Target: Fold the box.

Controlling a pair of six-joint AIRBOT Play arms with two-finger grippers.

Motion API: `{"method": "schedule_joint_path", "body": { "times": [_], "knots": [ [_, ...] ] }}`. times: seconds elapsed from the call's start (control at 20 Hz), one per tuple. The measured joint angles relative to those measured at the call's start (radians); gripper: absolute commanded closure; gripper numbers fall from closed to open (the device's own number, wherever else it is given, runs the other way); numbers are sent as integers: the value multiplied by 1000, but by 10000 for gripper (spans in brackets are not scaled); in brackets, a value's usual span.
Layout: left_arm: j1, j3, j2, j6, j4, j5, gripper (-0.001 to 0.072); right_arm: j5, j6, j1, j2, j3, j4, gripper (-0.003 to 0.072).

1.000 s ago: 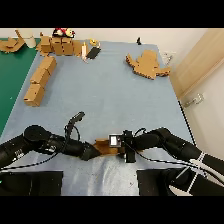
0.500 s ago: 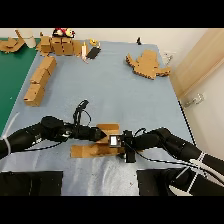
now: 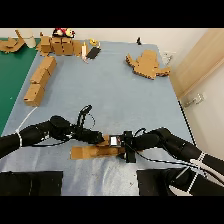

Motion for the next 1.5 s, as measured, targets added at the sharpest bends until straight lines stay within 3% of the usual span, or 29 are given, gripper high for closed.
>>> {"method": "schedule_joint_path", "body": {
  "times": [0.55,0.8,1.05,1.1,1.15,1.2,1.5],
  "knots": [
    [48,86,21,40,163,15,702,0,0,0,0,0,0,156],
    [61,55,196,85,367,36,703,0,0,0,0,0,0,156],
    [8,-71,463,100,580,34,696,0,0,0,0,0,0,156],
    [-21,-97,506,107,627,23,512,0,0,0,0,0,0,156],
    [-53,-119,541,113,669,11,104,0,0,0,0,0,0,156],
    [-86,-140,566,116,712,1,18,0,0,0,0,0,0,156],
    [-186,-186,546,152,822,-5,17,0,0,0,0,0,0,156]
  ]
}}
